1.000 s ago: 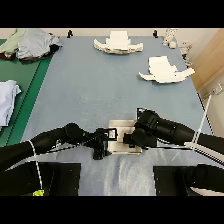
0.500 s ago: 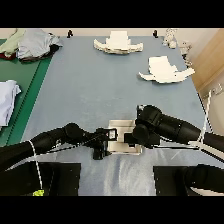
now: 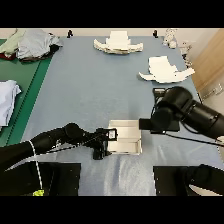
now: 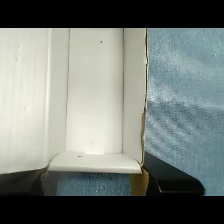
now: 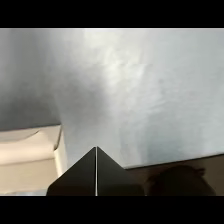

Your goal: Fold the box.

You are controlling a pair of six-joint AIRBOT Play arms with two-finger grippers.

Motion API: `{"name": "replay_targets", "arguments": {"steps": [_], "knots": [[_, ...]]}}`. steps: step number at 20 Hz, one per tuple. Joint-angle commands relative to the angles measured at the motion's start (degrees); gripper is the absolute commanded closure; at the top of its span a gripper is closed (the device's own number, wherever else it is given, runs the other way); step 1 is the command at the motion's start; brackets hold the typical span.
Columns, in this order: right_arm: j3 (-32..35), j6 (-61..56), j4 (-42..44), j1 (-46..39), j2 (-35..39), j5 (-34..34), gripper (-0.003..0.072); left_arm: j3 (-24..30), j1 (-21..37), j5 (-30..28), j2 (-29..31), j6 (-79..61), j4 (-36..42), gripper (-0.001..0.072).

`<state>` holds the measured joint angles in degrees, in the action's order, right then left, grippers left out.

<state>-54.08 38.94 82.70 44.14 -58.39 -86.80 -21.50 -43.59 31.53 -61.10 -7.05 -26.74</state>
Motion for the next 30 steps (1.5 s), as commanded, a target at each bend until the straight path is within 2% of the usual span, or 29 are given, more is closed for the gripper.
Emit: {"name": "replay_targets", "arguments": {"steps": [1, 4, 7, 9, 13, 16, 20, 26, 30], "knots": [[-0.2, 15.4, 5.2, -13.9, 1.4, 4.0, 0.0684, 0.0, 0.0, 0.0, 0.0, 0.0, 0.0, 0.0186], [-0.2, 35.0, 26.0, -28.6, -3.2, 11.6, 0.0683, 0.0, 0.0, 0.0, 0.0, 0.0, 0.0, 0.0187], [-0.2, 53.0, 44.4, -39.3, -11.9, 10.8, 0.0683, 0.0, 0.0, 0.0, 0.0, 0.0, 0.0, 0.0187], [-0.2, 60.9, 51.6, -42.0, -18.2, 8.0, 0.0683, 0.0, 0.0, 0.0, 0.0, 0.0, 0.0, 0.0187], [-0.2, 74.9, 60.9, -40.3, -29.1, -0.6, 0.0684, 0.0, 0.0, 0.0, 0.0, 0.0, 0.0, 0.0187], [-0.2, 80.7, 62.6, -37.1, -31.4, -5.1, 0.0684, 0.0, 0.0, 0.0, 0.0, 0.0, 0.0, 0.0187], [-0.2, 86.5, 62.6, -32.3, -29.1, -4.0, 0.0685, 0.0, 0.0, 0.0, 0.0, 0.0, 0.0, 0.0187], [0.9, 91.0, 61.5, -27.8, -17.9, 6.9, 0.0685, 0.0, 0.0, 0.0, 0.0, 0.0, 0.0, 0.0187], [7.7, 92.3, 58.6, -24.7, -8.3, 14.2, 0.0684, 0.0, 0.0, 0.0, 0.0, 0.0, 0.0, 0.0187]]}}
